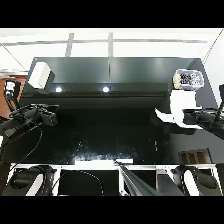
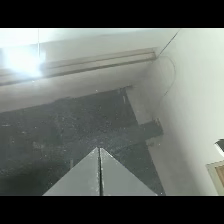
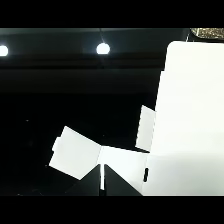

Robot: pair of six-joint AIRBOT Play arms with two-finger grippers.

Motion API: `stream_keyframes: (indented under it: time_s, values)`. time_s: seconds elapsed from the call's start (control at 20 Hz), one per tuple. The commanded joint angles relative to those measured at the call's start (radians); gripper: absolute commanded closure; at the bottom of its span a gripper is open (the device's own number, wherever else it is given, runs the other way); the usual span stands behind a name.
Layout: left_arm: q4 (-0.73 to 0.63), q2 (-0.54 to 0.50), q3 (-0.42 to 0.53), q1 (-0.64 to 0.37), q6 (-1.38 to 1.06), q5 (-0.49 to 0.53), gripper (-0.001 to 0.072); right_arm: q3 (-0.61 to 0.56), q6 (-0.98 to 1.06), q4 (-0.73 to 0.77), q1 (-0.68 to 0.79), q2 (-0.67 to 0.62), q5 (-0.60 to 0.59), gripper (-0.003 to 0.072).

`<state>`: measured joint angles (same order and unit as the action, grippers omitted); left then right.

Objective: Fold the box and place the chain.

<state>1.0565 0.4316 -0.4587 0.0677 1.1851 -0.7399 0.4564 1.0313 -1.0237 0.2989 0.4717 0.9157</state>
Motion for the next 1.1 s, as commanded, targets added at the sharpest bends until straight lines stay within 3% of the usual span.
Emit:
stream_keyframes:
  time_s: [0.0, 0.95, 1.05]
  values:
    - [0.000, -0.001, 0.001, 0.001, 0.000, 0.000, 0.0683, 0.000, 0.000, 0.000, 0.000, -0.001, 0.000, 0.0648]
    - [0.000, -0.001, 0.001, 0.001, 0.000, 0.000, 0.0683, 0.000, 0.000, 0.026, 0.000, -0.001, -0.001, 0.0648]
    - [-0.011, -0.001, 0.001, 0.003, 0.000, 0.054, 0.0683, 0.000, 0.000, 0.067, 0.000, -0.001, -0.008, 0.0648]
